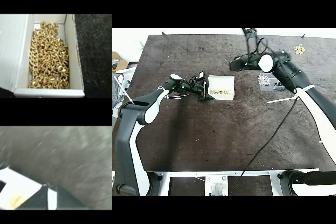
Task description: Fold the box and place the chain.
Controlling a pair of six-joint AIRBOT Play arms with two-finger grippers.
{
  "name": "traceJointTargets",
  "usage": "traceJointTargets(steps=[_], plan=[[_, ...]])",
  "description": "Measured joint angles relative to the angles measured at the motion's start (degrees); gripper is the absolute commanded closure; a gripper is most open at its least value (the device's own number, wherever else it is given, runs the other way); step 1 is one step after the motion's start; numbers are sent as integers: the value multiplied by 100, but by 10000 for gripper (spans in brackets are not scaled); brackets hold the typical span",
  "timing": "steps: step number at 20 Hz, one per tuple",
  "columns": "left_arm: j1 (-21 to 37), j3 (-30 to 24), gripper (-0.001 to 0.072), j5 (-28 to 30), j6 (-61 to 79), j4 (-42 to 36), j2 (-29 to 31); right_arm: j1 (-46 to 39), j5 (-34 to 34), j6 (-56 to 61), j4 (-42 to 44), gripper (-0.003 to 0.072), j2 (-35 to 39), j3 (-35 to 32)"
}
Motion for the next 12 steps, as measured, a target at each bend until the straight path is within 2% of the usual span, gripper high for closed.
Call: traceJointTargets(steps=[2, 4, 6, 9, 11, 12], plan=[[0, 0, 248, 0, 0, 0, 0, -245, -304, -496, 372, 606, -125, 28], [0, 0, 248, 0, 0, 0, 0, -457, -365, -1357, 1169, 605, -411, 170], [0, 0, 248, 0, 0, 0, 0, -719, -118, -2354, 2114, 604, -791, 393], [0, 0, 248, 0, 0, 2, 0, -1156, 745, -4048, 3783, 583, -1394, 730], [0, 0, 248, 0, 0, 0, 0, -1419, 1366, -4863, 4627, 516, -1742, 918], [0, 0, 248, 0, 0, 2, 0, -1515, 1587, -5167, 4885, 399, -1873, 977]])
